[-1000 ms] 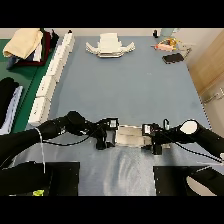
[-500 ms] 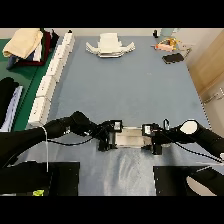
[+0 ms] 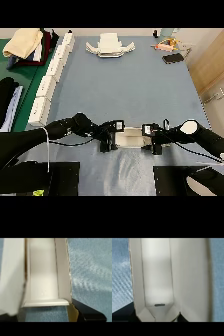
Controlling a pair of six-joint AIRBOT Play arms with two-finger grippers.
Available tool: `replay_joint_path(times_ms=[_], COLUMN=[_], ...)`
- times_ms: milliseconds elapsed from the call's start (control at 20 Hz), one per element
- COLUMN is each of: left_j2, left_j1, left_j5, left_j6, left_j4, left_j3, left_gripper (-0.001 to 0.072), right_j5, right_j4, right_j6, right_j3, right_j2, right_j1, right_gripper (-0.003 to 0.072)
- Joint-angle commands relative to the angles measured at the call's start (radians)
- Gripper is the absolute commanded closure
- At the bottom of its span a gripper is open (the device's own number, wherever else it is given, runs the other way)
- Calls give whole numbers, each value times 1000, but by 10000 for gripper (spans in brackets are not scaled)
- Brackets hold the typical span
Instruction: Fold the box.
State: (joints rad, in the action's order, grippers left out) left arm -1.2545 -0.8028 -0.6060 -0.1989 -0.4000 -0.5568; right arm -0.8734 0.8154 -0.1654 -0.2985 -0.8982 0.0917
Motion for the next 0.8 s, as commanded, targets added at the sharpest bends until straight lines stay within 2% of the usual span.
replay_joint_path(times_ms=[0, 300, 350, 400, 750], left_j2=[-1, -1, -2, -3, -3], left_j1=[-26, -36, -40, -43, -43], left_j5=[56, 57, 60, 58, 74], left_j6=[56, 60, 60, 62, 88], left_j4=[-27, -33, -39, -46, -50], left_j3=[-1, -1, -1, -2, -2], left_gripper=[11, 15, 175, 304, 284], right_j5=[0, 0, 0, 0, 0], right_j4=[0, 0, 0, 0, 0], right_j6=[1, 1, 1, 1, 1], right_j3=[-1, -1, -1, -1, -1], right_j2=[0, 0, 0, 0, 0], right_j1=[0, 0, 0, 0, 0], right_gripper=[167, 168, 167, 168, 167])
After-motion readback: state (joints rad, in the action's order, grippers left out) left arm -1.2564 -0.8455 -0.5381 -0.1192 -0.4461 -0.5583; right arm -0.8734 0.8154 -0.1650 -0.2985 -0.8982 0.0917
